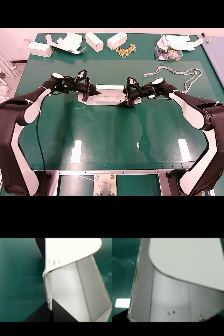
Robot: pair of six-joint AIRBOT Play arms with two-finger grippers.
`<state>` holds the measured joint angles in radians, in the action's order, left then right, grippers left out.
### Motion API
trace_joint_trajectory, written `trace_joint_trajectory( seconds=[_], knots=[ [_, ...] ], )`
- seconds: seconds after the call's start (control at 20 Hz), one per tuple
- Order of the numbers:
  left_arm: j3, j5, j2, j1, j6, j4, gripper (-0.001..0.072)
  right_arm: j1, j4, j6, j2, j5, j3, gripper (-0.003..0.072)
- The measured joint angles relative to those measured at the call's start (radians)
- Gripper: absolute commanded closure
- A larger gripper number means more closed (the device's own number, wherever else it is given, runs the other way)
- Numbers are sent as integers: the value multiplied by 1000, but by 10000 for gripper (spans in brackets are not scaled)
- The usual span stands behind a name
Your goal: Fold the box and place the chain.
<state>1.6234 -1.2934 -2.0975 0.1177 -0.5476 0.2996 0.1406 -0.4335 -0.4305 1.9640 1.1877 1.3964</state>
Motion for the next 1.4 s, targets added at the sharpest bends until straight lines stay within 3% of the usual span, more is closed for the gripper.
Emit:
trace_joint_trajectory(
  seconds=[0.05,0.25,0.3,0.55,0.6,0.9,1.05,1.4],
  knots=[
    [0,0,0,0,0,0,688,0,1,0,2,2,1,19],
    [0,0,0,0,0,0,688,0,3,0,11,3,5,20],
    [0,0,0,0,0,0,688,0,4,-1,13,3,6,69],
    [0,0,0,0,0,0,688,0,5,-5,18,6,8,85],
    [0,0,0,0,0,1,688,0,5,-8,18,6,8,134],
    [0,-2,0,0,0,1,688,0,4,-19,18,9,11,136],
    [0,-2,0,0,0,0,688,0,2,-31,19,8,15,195],
    [0,-1,0,0,0,0,688,-1,2,-51,19,7,18,195]
  ],
)
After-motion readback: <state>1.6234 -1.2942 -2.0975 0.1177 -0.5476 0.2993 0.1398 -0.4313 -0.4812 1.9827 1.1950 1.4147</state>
